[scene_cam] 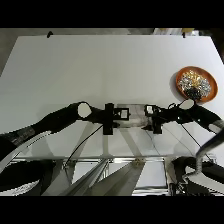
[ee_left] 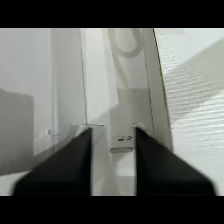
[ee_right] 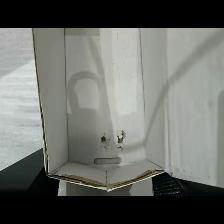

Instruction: Fold the box and place the chain.

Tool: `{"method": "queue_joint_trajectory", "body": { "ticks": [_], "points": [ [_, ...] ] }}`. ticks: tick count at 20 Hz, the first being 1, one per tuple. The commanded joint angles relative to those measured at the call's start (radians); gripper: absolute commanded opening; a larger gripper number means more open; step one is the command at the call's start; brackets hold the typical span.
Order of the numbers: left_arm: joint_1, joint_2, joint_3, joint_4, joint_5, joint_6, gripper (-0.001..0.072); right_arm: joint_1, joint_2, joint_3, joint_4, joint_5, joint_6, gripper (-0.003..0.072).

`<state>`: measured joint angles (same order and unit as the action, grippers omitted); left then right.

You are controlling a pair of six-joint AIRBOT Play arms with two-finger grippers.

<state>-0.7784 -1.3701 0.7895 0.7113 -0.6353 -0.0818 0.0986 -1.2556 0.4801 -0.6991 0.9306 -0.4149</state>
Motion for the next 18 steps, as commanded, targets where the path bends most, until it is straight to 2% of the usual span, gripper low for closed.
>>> {"method": "queue_joint_trajectory", "body": {
  "ticks": [1, 2, 8, 11, 14, 16, 18],
  "points": [
    [0.033, 0.072, 0.000, 0.117, -0.053, -0.243, 0.0069, 0.000, 0.001, 0.001, 0.000, 0.000, -0.001, 0.0299],
    [0.048, 0.105, 0.000, 0.152, -0.085, -0.335, 0.0007, 0.000, 0.001, 0.001, 0.000, 0.000, -0.001, 0.0299],
    [0.160, 0.315, 0.000, 0.342, -0.274, -0.819, 0.0005, 0.000, 0.001, 0.001, 0.000, 0.000, -0.001, 0.0299],
    [0.232, 0.355, -0.002, 0.430, -0.385, -1.019, 0.0005, 0.000, 0.001, 0.001, 0.000, 0.000, -0.001, 0.0299],
    [0.270, 0.323, -0.079, 0.472, -0.357, -1.157, 0.0005, 0.000, 0.001, 0.001, 0.000, 0.000, -0.001, 0.0299],
    [0.275, 0.270, -0.134, 0.402, -0.276, -1.202, 0.0005, 0.000, 0.001, 0.001, 0.000, 0.000, -0.001, 0.0299],
    [0.274, 0.189, -0.148, 0.281, -0.218, -1.202, 0.0005, 0.000, 0.001, 0.001, 0.000, 0.000, -0.001, 0.0299]
  ]
}}
